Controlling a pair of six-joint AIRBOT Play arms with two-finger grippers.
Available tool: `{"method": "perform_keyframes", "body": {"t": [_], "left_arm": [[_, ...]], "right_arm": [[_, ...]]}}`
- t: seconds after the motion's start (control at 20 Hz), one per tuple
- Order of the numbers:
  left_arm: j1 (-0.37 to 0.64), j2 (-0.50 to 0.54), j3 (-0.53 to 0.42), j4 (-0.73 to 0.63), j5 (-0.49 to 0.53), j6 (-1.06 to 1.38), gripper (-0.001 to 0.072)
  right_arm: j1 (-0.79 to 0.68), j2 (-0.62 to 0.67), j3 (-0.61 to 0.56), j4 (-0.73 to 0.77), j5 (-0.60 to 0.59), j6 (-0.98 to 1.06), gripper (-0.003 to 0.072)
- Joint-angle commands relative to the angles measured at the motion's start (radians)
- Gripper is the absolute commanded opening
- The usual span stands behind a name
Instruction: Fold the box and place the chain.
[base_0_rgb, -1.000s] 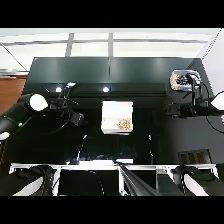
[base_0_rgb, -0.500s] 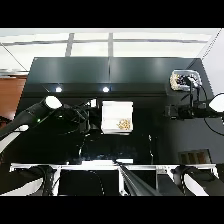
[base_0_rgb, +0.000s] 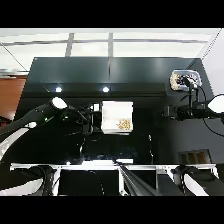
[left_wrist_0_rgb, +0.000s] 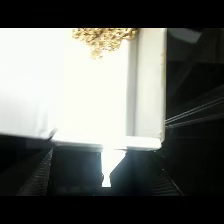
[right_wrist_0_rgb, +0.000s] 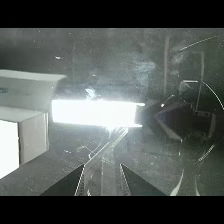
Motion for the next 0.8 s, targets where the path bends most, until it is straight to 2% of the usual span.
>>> {"method": "perform_keyframes", "body": {"t": [0.0,0.55,0.75], "left_arm": [[-0.022,-0.011,-0.001,-0.005,0.002,0.023,0.0713],[-0.023,-0.011,-0.001,-0.027,0.063,0.022,0.071],[-0.059,-0.021,-0.001,-0.027,0.075,0.045,0.071]], "right_arm": [[0.001,0.0,0.0,0.001,-0.002,-0.002,0.0271],[0.001,0.0,0.0,0.002,-0.002,-0.001,0.0271],[0.001,0.0,0.0,0.002,-0.003,-0.001,0.0271]]}}
